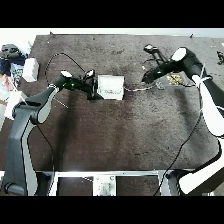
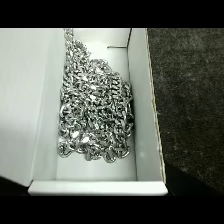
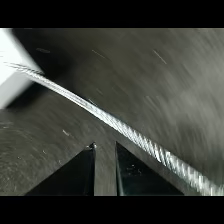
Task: Fold the box and place the chain.
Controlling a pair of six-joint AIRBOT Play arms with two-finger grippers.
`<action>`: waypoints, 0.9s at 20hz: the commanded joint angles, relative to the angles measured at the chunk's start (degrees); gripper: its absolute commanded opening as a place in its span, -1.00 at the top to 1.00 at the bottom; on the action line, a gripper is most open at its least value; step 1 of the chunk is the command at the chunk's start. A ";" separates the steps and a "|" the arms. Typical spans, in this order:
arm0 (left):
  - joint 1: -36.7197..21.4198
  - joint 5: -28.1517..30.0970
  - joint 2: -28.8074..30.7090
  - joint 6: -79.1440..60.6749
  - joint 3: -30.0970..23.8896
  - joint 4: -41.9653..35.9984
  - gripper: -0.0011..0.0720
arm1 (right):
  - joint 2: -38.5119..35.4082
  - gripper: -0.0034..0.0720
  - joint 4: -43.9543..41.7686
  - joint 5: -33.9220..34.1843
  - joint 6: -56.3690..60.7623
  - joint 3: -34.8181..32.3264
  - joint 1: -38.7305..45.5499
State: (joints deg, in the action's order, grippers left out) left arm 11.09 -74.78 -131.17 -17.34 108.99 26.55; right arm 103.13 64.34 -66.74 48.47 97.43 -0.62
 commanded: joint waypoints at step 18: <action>-0.02 0.04 -0.02 -0.04 0.00 0.00 0.02 | -1.68 -0.01 -20.59 39.58 24.85 -25.88 6.60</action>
State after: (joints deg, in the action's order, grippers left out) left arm 11.09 -74.76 -131.17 -17.37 108.99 26.52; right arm 99.61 48.10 -32.14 72.71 71.94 5.91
